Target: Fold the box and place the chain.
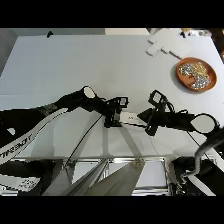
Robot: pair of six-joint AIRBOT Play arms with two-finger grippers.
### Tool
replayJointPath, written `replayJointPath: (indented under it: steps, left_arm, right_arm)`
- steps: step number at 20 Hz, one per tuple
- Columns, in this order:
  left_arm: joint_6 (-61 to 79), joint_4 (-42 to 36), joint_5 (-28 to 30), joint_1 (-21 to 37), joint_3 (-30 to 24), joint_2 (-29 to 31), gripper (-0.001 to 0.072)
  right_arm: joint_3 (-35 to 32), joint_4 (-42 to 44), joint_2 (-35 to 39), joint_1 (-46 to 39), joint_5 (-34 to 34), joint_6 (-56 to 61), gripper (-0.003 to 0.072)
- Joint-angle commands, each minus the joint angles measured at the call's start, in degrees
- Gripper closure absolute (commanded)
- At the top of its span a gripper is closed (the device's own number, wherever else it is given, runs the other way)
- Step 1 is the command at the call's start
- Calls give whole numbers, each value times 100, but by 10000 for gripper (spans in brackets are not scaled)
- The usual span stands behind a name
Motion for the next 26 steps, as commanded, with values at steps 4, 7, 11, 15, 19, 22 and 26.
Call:
replayJointPath:
  steps: [4,7,11,15,19,22,26]
  left_arm:
    - [7,9,-2,-2,0,4,539]
    - [7,9,-2,-2,0,4,539]
    - [7,7,-2,-2,0,4,539]
    - [7,9,-2,-2,2,4,539]
    - [7,9,-2,-2,2,4,539]
    - [7,9,-2,-2,0,4,539]
    - [7,7,-2,-2,2,4,539]
  right_arm:
    - [-229,-72,129,-841,951,31,665]
    - [-378,-76,42,-839,863,33,666]
    - [-391,-114,-15,-839,885,42,666]
    - [-393,-608,-50,-839,817,533,666]
    - [-402,-660,-142,-839,914,546,666]
    - [-409,-850,-216,-839,957,643,667]
    - [-546,-1005,-238,-839,844,813,668]
